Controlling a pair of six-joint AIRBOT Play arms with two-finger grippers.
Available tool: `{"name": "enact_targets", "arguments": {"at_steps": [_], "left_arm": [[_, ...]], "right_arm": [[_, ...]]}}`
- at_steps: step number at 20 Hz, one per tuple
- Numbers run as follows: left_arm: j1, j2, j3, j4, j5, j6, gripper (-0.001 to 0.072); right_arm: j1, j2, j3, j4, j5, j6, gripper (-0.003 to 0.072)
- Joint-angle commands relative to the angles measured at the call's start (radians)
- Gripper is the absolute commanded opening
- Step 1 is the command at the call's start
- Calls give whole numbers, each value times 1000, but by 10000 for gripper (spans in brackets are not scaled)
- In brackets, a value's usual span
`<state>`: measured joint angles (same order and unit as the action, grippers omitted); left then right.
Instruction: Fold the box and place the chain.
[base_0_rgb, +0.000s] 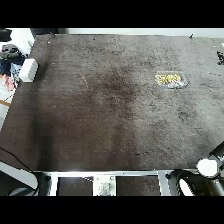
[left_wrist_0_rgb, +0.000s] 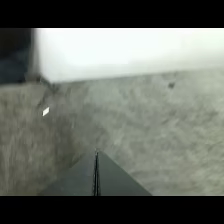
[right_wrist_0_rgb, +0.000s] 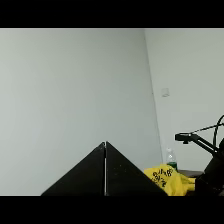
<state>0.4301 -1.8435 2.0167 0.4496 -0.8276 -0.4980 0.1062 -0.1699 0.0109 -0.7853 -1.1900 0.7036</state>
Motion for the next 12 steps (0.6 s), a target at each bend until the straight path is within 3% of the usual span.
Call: {"name": "enact_targets", "arguments": {"at_steps": [1, 4, 7, 9, 12], "left_arm": [[-4, 144, -80, -12, 14, 56, 5], [-43, 292, -210, -14, 138, 135, 5], [-133, 466, -409, -34, 306, 244, 4], [-197, 602, -604, -210, 422, 388, 5], [-252, 792, -924, -625, 441, 748, 5]], "right_arm": [[1, 0, 0, 0, -3, 0, 12], [1, 0, 0, 0, -3, 0, 12], [1, 0, 0, 0, -4, 0, 12], [1, 0, 0, 0, -4, 0, 12], [1, 0, 0, 0, -4, 0, 12]]}}
